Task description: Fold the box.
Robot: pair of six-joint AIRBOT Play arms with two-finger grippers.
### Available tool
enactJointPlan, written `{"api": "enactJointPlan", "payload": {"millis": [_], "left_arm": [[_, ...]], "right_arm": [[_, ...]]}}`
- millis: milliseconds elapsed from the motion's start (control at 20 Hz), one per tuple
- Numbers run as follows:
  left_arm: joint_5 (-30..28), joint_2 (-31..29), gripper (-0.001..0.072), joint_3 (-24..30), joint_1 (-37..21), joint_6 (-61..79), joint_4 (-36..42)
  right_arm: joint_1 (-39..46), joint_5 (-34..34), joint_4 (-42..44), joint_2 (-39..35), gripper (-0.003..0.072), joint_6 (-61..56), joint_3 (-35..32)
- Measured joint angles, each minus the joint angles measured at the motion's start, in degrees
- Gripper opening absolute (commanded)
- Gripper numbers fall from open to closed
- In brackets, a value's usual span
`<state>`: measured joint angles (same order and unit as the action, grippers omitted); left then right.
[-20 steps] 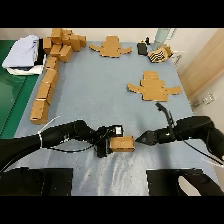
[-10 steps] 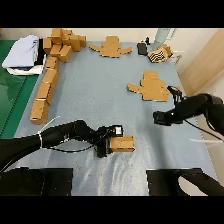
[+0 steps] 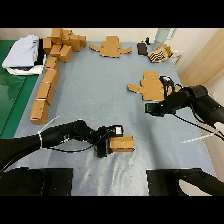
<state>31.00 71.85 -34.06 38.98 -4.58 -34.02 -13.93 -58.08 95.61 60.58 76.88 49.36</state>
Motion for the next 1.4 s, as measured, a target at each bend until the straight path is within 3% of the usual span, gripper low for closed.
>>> {"api": "enactJointPlan", "payload": {"millis": [700, 900, 1100, 1400], "left_arm": [[-3.87, -7.87, 0.0517, -2.45, -1.62, -9.29, -0.07], [-6.88, -7.54, 0.0518, -4.37, -6.43, -26.8, -9.29], [-4.31, -3.76, 0.0518, -11.15, -17.33, -46.99, -23.89], [3.67, 11.15, 0.0518, -32.41, -34.05, -63.34, -32.3]], "right_arm": [[-0.76, 0.57, 1.88, 0.13, 0.0005, -0.85, 0.24], [-0.76, 0.59, 1.88, 0.13, 0.0004, -0.87, 0.24], [-0.76, 0.59, 1.88, 0.13, 0.0004, -0.87, 0.24], [-0.76, 0.59, 1.9, 0.15, 0.0005, -0.87, 0.24]]}}
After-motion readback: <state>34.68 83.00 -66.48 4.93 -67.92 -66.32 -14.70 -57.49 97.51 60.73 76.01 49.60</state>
